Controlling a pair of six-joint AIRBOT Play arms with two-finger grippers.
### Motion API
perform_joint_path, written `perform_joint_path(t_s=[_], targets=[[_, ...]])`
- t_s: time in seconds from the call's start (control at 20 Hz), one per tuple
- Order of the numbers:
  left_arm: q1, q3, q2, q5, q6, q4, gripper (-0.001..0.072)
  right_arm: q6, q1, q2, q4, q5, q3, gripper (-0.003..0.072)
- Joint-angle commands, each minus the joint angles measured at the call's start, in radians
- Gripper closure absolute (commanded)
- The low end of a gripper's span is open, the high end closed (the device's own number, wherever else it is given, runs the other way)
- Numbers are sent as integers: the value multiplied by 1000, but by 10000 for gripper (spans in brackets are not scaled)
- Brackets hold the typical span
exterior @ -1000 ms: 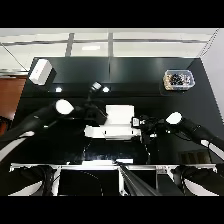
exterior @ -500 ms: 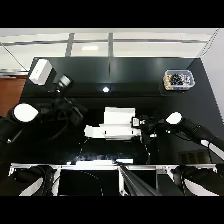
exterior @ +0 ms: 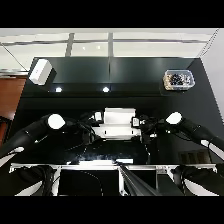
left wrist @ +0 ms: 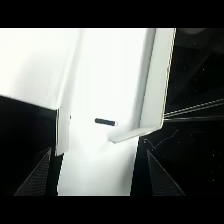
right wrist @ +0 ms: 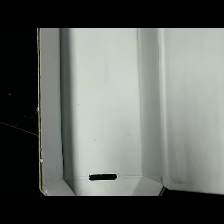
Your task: Fold the box and place the chain.
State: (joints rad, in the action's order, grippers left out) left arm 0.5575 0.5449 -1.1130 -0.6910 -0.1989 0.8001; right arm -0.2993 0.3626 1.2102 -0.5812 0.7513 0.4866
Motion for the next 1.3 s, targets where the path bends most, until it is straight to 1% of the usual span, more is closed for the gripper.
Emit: perform_joint_path(t_s=[0.0, 0.05, 0.1, 0.15, 0.2, 0.3, 0.35, 0.4, 0.65, 0.8, 0.95, 1.25], targets=[[20, 7, -39, 8, 35, -2, 26, 0, 1, 0, 0, 0, 1, 251], [21, 7, -39, -2, 36, -2, 50, 0, 1, 0, 1, 0, 1, 251], [24, 7, -39, -6, 36, -2, 154, 0, 1, 0, 1, 0, 1, 251], [26, 7, -39, -16, 39, -3, 298, 0, 1, 0, 1, 0, 1, 251], [27, 7, -39, -18, 39, -3, 366, 0, 1, 0, 1, 0, 1, 251], [27, 7, -39, -16, 39, -16, 366, 0, 1, 0, 1, 0, 1, 251], [27, 7, -39, -16, 39, -27, 390, 0, 1, 0, 1, 0, 1, 251], [27, 7, -39, -15, 39, -40, 445, 0, 1, 0, 1, 0, 1, 251], [29, 6, -39, 35, 39, -61, 447, 0, 1, 0, 1, 0, 1, 251], [54, 6, -47, 56, 40, -61, 449, 0, 1, 0, 1, 0, 1, 251], [60, 7, -43, 23, 38, -39, 448, 0, 1, 0, 1, 1, 1, 251], [-13, 7, -11, -35, 34, 14, 448, 0, 1, 0, 1, 1, 1, 251]])
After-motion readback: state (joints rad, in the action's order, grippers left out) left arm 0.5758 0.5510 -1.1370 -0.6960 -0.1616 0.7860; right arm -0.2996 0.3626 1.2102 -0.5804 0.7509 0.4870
